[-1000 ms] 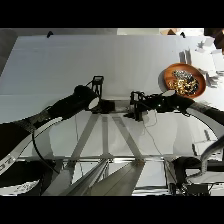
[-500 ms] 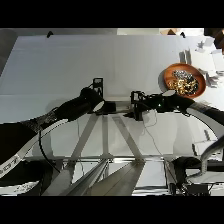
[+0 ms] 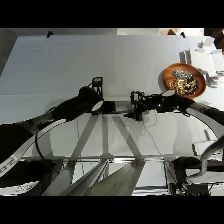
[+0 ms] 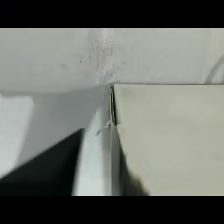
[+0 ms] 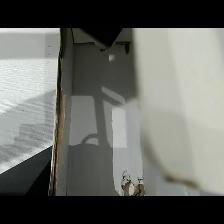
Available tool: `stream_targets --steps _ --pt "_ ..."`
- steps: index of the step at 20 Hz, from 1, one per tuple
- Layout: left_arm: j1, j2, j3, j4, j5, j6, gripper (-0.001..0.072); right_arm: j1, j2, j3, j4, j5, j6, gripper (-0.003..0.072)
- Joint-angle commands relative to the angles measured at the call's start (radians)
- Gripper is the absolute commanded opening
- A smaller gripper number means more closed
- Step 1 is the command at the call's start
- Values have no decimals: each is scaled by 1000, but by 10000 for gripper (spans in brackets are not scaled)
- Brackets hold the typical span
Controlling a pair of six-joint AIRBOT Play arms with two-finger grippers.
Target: Fold the box and place the chain.
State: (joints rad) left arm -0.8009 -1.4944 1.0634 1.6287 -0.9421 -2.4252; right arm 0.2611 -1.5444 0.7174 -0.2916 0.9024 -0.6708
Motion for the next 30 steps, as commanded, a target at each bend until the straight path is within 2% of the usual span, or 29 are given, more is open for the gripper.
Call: stream_targets --steps 1,4,7,10,13,15,17,19,21,22,24,27,30 --pt "45 66 0 -44 -24 120 639 0 0 1 0 0 0 536" --pt "121 144 0 -182 -58 269 637 0 0 0 0 -1 0 536" --pt "214 224 -5 -391 -88 515 634 0 1 1 0 0 0 536" --pt "319 280 -5 -583 -185 834 632 0 0 1 0 0 0 536" --pt "420 301 -20 -616 -264 1149 630 0 1 1 0 0 0 536" --pt "491 301 -71 -651 -228 1386 630 0 1 0 0 -1 0 536" --pt "566 288 -155 -764 -132 1658 631 0 1 1 0 -1 0 536" --pt "630 263 -213 -872 -121 1986 633 0 0 1 0 -1 0 536" --pt "653 227 -222 -925 -154 2274 659 0 1 1 0 -1 0 536" --pt "653 205 -222 -961 -151 2372 700 0 1 1 0 0 0 536" --pt "641 161 -222 -1045 -150 2536 701 0 0 1 0 0 0 536" --pt "615 100 -222 -1091 -152 2816 701 0 1 1 0 0 0 536" --pt "596 50 -222 -1142 -153 2924 701 0 1 1 0 0 0 536"
